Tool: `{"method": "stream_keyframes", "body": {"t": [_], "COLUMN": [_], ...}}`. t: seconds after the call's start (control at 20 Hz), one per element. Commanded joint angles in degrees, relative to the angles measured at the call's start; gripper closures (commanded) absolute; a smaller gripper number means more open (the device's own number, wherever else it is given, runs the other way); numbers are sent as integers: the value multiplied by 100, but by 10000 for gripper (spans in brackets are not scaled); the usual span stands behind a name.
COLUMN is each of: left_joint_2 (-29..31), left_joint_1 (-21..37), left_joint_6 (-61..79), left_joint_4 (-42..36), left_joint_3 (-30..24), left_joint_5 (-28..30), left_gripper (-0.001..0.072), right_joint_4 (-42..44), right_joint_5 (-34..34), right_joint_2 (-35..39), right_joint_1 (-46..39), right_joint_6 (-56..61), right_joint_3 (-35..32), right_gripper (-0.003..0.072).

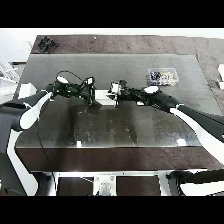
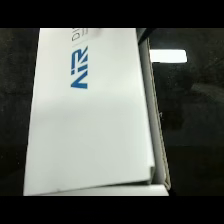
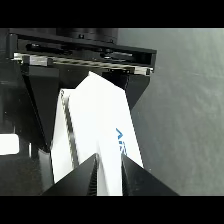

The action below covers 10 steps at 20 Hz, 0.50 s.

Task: Fold the box and place the chain.

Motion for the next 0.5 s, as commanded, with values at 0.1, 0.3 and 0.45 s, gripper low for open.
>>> {"method": "stream_keyframes", "body": {"t": [0.1,0.3,0.45], "left_joint_2": [2,2,2], "left_joint_1": [-4,-4,-4], "left_joint_6": [9,9,9], "left_joint_4": [7,7,7], "left_joint_3": [-2,-2,-2], "left_joint_5": [-9,-7,-4], "left_gripper": [171,171,171], "right_joint_4": [2,2,7], "right_joint_5": [588,608,610], "right_joint_2": [-4,-7,-37], "right_joint_1": [4,-2,-46], "right_joint_6": [313,315,398], "right_joint_3": [-164,-350,-402], "right_gripper": [516,517,529]}}
